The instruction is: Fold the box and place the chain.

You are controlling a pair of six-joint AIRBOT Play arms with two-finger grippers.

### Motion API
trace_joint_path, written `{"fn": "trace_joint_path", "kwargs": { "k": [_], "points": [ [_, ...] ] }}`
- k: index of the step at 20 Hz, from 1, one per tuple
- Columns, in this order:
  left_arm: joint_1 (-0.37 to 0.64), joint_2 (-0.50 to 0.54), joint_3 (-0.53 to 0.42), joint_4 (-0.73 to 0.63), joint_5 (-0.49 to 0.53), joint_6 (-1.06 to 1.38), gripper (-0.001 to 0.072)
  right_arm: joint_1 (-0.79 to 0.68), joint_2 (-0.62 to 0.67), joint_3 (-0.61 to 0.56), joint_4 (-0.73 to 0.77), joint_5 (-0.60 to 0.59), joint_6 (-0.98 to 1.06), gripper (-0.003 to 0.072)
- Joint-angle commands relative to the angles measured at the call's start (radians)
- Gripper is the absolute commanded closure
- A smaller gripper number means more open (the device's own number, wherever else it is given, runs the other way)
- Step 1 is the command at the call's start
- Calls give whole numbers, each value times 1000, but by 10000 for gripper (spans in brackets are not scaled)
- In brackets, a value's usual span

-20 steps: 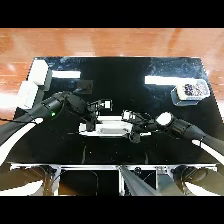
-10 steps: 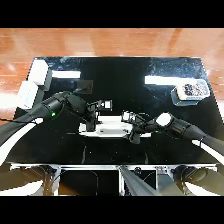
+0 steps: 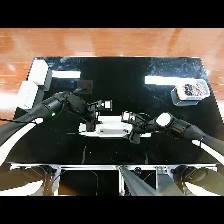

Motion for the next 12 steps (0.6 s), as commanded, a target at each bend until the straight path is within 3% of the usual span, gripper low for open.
{"fn": "trace_joint_path", "kwargs": {
  "k": [1,2,3,9,12],
  "points": [
    [0,0,0,0,-1,-5,691,0,-1,0,-1,-5,18,10],
    [0,0,0,1,-1,-18,692,0,-1,0,-2,-4,22,153],
    [0,0,0,1,0,-22,691,0,-1,0,-1,-4,22,169],
    [0,0,0,1,0,-22,691,0,3,0,-6,3,53,169],
    [0,0,0,0,3,-21,691,0,18,0,-85,45,63,169]
  ]
}}
